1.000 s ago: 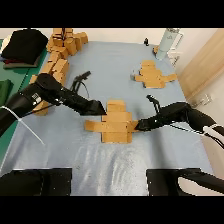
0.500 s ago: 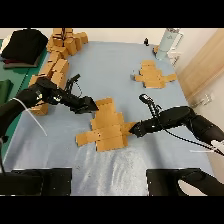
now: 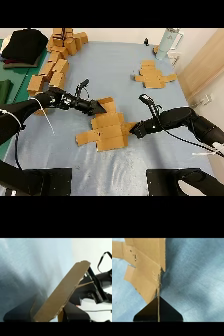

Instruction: Fold the box.

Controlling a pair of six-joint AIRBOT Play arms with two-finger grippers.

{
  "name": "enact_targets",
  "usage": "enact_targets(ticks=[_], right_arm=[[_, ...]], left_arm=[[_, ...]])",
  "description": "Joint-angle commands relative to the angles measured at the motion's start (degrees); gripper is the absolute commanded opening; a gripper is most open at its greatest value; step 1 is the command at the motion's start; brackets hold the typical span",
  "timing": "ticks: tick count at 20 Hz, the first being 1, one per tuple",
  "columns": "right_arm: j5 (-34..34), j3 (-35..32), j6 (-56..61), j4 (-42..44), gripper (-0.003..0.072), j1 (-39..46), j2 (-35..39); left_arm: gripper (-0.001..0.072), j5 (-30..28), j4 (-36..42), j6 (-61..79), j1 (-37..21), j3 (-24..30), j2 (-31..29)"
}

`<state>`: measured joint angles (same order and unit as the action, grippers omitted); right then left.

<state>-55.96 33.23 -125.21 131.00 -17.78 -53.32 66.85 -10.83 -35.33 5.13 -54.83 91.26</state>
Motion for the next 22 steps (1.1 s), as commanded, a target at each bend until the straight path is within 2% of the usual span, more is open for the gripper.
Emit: enact_targets(ticks=[1, 5, 9, 10, 11, 12, 19, 20, 21, 22], right_arm=[[0.02, 0.00, 0.44, -1.68, 0.0005, -0.07, 0.07], [0.48, 0.00, 0.68, -2.23, 0.0006, -0.07, 0.07], [1.11, 0.00, 0.70, -2.25, 0.0006, -0.07, 0.07], [1.11, 0.00, 0.70, -2.25, 0.0006, -0.07, 0.04], [1.11, 0.00, 0.70, -2.25, 0.0005, -0.07, 0.07], [1.11, 0.00, 0.70, -2.25, 0.0006, -0.07, 0.04], [1.09, -0.76, 0.70, -2.25, 0.0022, -0.07, 0.04], [1.14, -0.92, 0.70, -2.23, 0.0126, -0.07, 0.02], [1.70, -1.05, 0.74, -2.23, 0.0316, -0.07, 0.02], [2.27, -1.05, 0.74, -2.23, 0.0365, -0.07, 0.00]], left_arm=[[0.0350, 3.72, 2.16, 4.94, -0.57, 0.00, 0.87], [0.0350, 4.72, 0.96, 4.94, -0.59, 0.00, 0.87], [0.0350, 5.99, -3.54, 4.26, -0.57, 0.00, 0.87], [0.0301, 6.32, -4.13, 4.28, -0.57, 0.00, 0.87], [0.0151, 6.43, -4.66, 4.44, -0.59, 0.00, 0.87], [0.0124, 6.32, -4.63, 4.55, -0.59, 0.00, 0.87], [0.0122, 5.66, -4.22, 4.76, -0.57, -2.08, 0.87], [0.0024, 5.73, -4.35, 5.20, -0.57, -2.08, 0.87], [0.0014, 5.79, -4.35, 5.97, -0.57, -2.08, 0.87], [0.0014, 5.75, -4.35, 6.49, -0.57, -2.08, 0.87]])
